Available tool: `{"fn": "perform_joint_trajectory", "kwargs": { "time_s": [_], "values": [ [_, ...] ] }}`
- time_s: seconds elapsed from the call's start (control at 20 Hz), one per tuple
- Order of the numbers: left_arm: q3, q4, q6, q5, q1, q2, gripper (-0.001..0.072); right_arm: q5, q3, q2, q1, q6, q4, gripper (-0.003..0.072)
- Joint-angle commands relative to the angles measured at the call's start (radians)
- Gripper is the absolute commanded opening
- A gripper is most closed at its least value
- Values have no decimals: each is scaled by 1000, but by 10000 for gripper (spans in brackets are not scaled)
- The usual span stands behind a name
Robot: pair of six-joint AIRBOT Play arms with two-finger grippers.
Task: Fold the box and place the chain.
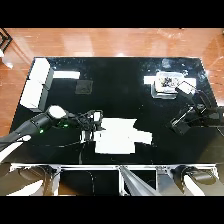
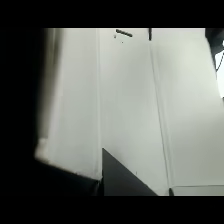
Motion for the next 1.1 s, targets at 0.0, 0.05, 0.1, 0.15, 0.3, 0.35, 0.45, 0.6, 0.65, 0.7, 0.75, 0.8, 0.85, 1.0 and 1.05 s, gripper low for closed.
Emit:
{"fn": "perform_joint_trajectory", "kwargs": {
  "time_s": [0.0, 0.05, 0.1, 0.15, 0.3, 0.35, 0.45, 0.6, 0.65, 0.7, 0.75, 0.8, 0.85, 1.0, 1.05],
  "values": [
    [-3, 89, -51, 29, -3, 2, 20, -53, -6, 0, 6, -10, 60, 695],
    [-3, 122, -90, 29, -3, 2, 20, -55, -6, 0, 6, -10, 64, 695],
    [-3, 153, -117, 28, -3, 2, 20, -57, -6, 0, 6, -10, 64, 695],
    [-3, 172, -126, 27, -3, 2, 20, -61, -6, 0, 6, -10, 64, 695],
    [-3, 184, -126, 27, -3, -6, 21, -66, -7, 0, 6, -10, 80, 695],
    [-3, 184, -126, 28, -3, -10, 20, -65, -7, 0, 6, -10, 82, 695],
    [-3, 184, -126, 28, -3, -16, 21, -65, -14, 0, 6, -10, 84, 696],
    [-3, 187, -126, 33, -3, -16, 21, -66, -63, 0, 7, -11, 110, 695],
    [-3, 189, -126, 33, -3, -16, 21, -66, -88, -1, 7, -11, 133, 696],
    [-3, 193, -126, 32, -3, -17, 21, -66, -111, -1, 9, -13, 150, 695],
    [-3, 205, -127, 31, -3, -17, 21, -67, -132, -1, 14, -18, 163, 695],
    [-3, 216, -127, 31, -3, -17, 21, -71, -154, -1, 21, -23, 172, 695],
    [-3, 224, -132, 31, -3, -17, 21, -77, -171, -1, 28, -23, 175, 695],
    [-4, 228, -176, 29, -3, -19, 21, -80, -193, -1, 40, -22, 177, 695],
    [-4, 228, -177, 28, -3, -20, 21, -80, -193, -1, 40, -22, 180, 695]
  ]
}}
